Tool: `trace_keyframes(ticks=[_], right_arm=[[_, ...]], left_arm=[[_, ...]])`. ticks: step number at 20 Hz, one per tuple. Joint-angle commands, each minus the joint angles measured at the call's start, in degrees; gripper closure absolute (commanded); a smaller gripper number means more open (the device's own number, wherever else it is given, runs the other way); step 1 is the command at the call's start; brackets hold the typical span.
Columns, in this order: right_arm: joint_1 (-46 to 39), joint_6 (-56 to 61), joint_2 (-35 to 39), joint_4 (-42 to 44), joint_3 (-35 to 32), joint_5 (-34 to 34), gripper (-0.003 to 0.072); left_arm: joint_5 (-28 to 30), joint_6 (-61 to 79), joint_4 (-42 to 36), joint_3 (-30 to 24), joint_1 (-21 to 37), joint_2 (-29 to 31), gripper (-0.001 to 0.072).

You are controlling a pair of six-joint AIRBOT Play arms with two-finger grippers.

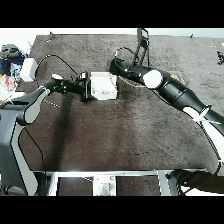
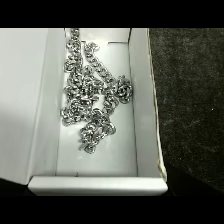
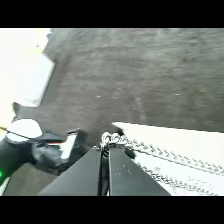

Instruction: Fold the box and place the chain.

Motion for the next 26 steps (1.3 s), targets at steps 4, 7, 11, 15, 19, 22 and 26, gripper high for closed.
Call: trace_keyframes(ticks=[4, 7, 11, 15, 19, 22, 26], right_arm=[[1.81, 0.00, -0.59, 1.66, 2.03, -2.08, 0.0677], [2.54, -1.66, -0.74, 0.52, 3.50, -1.09, 0.0676], [2.38, -1.64, -4.83, -2.36, 3.41, 2.49, 0.0676], [0.87, -1.38, -10.95, -4.81, 3.41, 2.29, 0.0661], [-4.98, -1.20, -12.68, -8.61, 3.34, 6.67, 0.0350], [-11.72, -1.18, -11.91, -10.73, 2.95, 14.25, 0.0349], [-20.41, 0.57, -10.36, -10.62, -2.34, 17.46, 0.0348]], left_arm=[[0.02, 0.00, 0.02, 0.00, -0.02, 0.04, 0.0251], [0.02, 0.00, 0.02, 0.00, -0.02, 0.04, 0.0251], [0.02, 0.00, 0.02, 0.00, -0.02, 0.04, 0.0251], [0.00, 0.00, 0.02, 0.00, -0.02, 0.04, 0.0251], [0.00, 0.00, 0.02, 0.00, -0.02, 0.04, 0.0251], [0.02, 0.00, 0.02, 0.00, -0.02, 0.04, 0.0251], [0.02, 0.00, 0.02, 0.00, -0.02, 0.04, 0.0251]])
